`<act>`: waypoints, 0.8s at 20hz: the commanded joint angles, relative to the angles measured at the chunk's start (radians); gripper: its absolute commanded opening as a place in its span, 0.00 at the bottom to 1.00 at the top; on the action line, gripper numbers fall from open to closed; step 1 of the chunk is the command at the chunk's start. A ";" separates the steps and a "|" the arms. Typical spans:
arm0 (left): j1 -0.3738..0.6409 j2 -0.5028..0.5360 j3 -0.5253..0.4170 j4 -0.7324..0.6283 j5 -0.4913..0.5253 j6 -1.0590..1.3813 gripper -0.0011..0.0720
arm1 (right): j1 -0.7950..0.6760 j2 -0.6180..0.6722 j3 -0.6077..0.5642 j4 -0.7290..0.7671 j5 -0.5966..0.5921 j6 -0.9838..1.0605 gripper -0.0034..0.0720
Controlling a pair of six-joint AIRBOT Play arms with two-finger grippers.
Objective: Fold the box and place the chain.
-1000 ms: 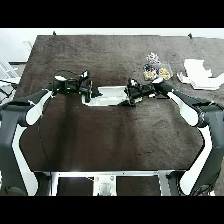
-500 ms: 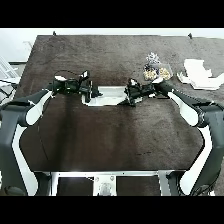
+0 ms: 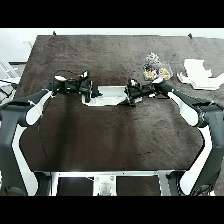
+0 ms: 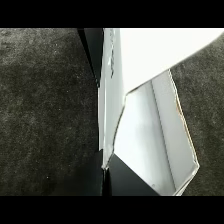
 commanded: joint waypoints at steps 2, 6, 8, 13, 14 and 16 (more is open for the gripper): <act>-0.001 0.000 0.000 0.000 0.000 0.000 0.04 | 0.001 -0.004 0.000 0.000 0.001 -0.011 0.79; -0.001 0.000 0.000 0.000 0.000 0.000 0.04 | 0.001 -0.008 0.001 0.000 0.001 -0.011 0.79; -0.001 0.000 0.000 0.000 0.000 0.000 0.04 | 0.001 -0.008 0.001 0.000 0.001 -0.011 0.79; -0.001 0.000 0.000 0.000 0.000 0.000 0.04 | 0.001 -0.008 0.003 0.001 -0.011 -0.008 0.87; -0.001 0.000 0.000 0.000 0.000 0.000 0.04 | 0.001 -0.008 0.002 0.001 -0.010 -0.006 0.87; -0.001 0.000 0.000 0.000 0.000 0.000 0.04 | 0.001 -0.008 0.002 0.001 -0.010 -0.007 0.87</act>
